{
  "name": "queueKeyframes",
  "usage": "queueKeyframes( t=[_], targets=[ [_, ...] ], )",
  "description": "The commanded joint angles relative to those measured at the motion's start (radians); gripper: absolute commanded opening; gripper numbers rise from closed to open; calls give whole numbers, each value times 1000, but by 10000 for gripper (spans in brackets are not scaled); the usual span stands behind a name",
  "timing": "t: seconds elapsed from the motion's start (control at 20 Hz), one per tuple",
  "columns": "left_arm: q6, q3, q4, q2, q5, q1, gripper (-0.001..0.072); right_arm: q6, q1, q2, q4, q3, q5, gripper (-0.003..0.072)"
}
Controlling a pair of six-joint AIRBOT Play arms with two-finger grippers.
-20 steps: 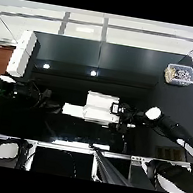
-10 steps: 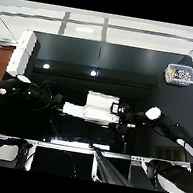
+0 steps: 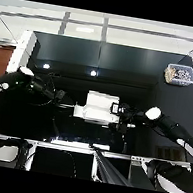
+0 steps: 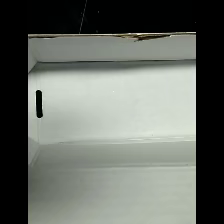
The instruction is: Fold the box and place the chain.
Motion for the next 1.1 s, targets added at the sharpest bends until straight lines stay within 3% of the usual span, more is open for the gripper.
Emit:
queueKeyframes(
  t=[0.0, 0.2, 0.65, 0.8, 0.95, 1.05],
  targets=[
    [0, 19, 4, -1, -17, -37, 532, 1, 1, 0, 0, 0, 0, 86],
    [0, 19, 5, -1, 11, -87, 531, 1, 1, 0, 0, 0, 0, 86],
    [0, 19, 108, -1, 13, -69, 531, 1, 0, 0, 0, 0, 0, 86],
    [1, 19, 107, -1, 32, -69, 480, 0, 1, 0, 0, 0, 0, 86],
    [1, 19, 107, -1, 73, -69, 213, 0, 0, 0, 0, 0, 0, 86],
    [1, 19, 107, -1, 94, -69, 73, 0, 0, 0, 0, 0, 0, 86]
  ],
)
